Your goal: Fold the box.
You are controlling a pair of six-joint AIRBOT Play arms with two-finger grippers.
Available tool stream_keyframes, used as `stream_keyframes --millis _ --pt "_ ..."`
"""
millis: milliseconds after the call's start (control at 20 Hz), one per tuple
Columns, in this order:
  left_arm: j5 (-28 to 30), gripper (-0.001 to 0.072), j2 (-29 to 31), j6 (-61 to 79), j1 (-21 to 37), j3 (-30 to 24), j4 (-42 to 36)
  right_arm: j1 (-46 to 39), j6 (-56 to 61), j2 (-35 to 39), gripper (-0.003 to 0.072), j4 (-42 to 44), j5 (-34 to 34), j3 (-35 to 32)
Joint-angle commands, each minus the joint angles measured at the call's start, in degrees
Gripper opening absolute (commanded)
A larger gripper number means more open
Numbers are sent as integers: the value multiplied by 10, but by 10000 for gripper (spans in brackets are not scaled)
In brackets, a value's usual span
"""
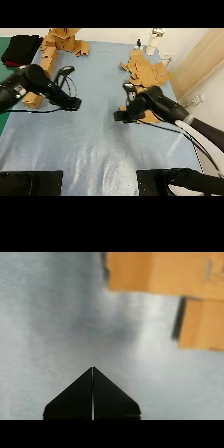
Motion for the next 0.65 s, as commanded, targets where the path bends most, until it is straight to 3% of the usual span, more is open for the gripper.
stream_keyframes --millis 0,600 --pt "33 11 -36 -28 -36 1 -2 -2 -39 -98 2 54 -21 79" --pt "28 12 -39 -28 -36 1 -4 -2 -39 -114 2 73 -32 84"
